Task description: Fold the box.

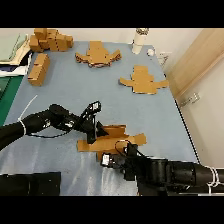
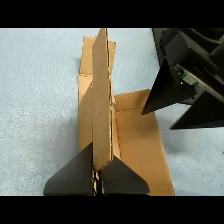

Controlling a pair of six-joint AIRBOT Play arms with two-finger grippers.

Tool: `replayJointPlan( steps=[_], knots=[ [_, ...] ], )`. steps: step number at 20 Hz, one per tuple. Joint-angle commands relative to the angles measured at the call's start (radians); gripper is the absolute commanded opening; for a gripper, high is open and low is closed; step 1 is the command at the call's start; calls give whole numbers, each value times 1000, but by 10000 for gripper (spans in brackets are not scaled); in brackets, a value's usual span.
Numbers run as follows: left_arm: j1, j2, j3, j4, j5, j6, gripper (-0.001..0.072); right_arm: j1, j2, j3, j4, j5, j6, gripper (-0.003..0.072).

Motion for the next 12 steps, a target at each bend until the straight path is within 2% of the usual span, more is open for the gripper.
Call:
replayJointPlan(
  steps=[1, 6, 12],
  knots=[
    [0, -1, 0, 0, 0, 0, 14, 24, -52, -5, -249, 23, 198, 396],
    [0, -1, 0, 0, 0, 0, 14, 24, -37, 6, -325, -5, 447, 401],
    [0, -1, 0, 0, -2, 0, 14, 24, -27, 7, -302, -29, 459, 413]
  ],
)
